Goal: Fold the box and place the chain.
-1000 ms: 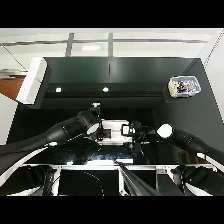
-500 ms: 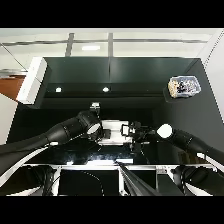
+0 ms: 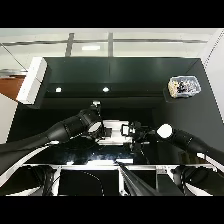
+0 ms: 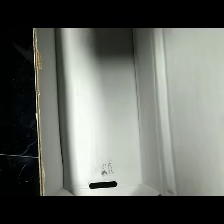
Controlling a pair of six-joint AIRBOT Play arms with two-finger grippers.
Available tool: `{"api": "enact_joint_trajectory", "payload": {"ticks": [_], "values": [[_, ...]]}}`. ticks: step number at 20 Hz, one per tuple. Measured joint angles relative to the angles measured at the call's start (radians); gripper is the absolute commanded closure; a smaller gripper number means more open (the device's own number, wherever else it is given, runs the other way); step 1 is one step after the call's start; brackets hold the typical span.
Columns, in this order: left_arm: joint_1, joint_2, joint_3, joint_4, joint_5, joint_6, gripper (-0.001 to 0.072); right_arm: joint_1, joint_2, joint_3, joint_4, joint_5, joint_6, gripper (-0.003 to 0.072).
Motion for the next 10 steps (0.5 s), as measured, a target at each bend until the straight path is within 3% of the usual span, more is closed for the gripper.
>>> {"api": "enact_joint_trajectory", "payload": {"ticks": [1,2,7,8,9,10], "values": [[0.0,-0.004,0.001,0.0,-0.003,0.0,0.061,0.0,0.0,0.0,0.0,0.0,0.0,0.0211],[0.0,-0.008,0.001,0.001,-0.004,0.0,0.0664,0.0,0.0,0.0,0.0,0.0,0.001,0.0211],[0.0,-0.015,0.003,-0.002,-0.007,0.008,0.0682,0.0,0.0,0.0,0.0,0.001,0.001,0.0205],[0.0,-0.015,0.003,-0.002,-0.007,0.009,0.0683,0.0,0.0,0.0,0.0,0.001,0.001,0.0134],[0.0,-0.016,0.003,-0.002,-0.007,0.011,0.0683,0.0,0.0,0.0,0.0,0.001,0.001,0.0016],[0.0,-0.016,0.003,-0.002,-0.007,0.011,0.0683,0.0,0.0,0.0,-0.002,-0.002,0.0,-0.0017]]}}
